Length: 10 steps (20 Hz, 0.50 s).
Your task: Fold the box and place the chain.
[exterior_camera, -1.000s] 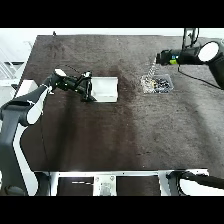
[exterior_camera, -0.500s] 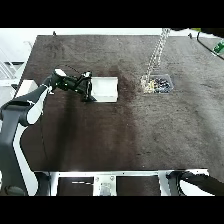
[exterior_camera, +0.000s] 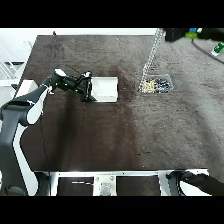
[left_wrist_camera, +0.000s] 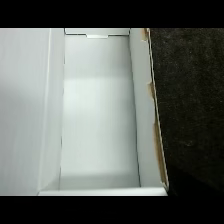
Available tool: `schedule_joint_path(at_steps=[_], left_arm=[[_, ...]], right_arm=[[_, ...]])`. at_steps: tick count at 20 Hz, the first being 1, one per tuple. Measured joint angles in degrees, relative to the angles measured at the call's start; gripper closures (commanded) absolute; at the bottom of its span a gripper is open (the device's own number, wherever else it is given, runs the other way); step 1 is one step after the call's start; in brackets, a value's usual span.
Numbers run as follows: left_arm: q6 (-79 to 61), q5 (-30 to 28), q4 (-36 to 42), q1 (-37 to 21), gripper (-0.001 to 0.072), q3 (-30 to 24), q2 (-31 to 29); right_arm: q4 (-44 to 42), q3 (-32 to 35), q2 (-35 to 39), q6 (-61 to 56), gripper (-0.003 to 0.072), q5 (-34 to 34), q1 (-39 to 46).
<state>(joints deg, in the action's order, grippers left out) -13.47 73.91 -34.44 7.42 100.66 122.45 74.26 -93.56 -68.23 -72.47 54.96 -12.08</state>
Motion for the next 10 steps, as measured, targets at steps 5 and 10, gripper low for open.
schedule_joint_path(at_steps=[5,10], left_arm=[[0.0,0.0,0.0,0.0,0.0200,0.0,0.0],[0.0,0.0,0.0,0.0,0.0200,0.0,0.0]], right_arm=[[0.2,14.1,0.1,-2.2,0.0678,4.0,-0.4],[5.8,29.4,0.2,-8.6,0.0678,2.3,0.8]])
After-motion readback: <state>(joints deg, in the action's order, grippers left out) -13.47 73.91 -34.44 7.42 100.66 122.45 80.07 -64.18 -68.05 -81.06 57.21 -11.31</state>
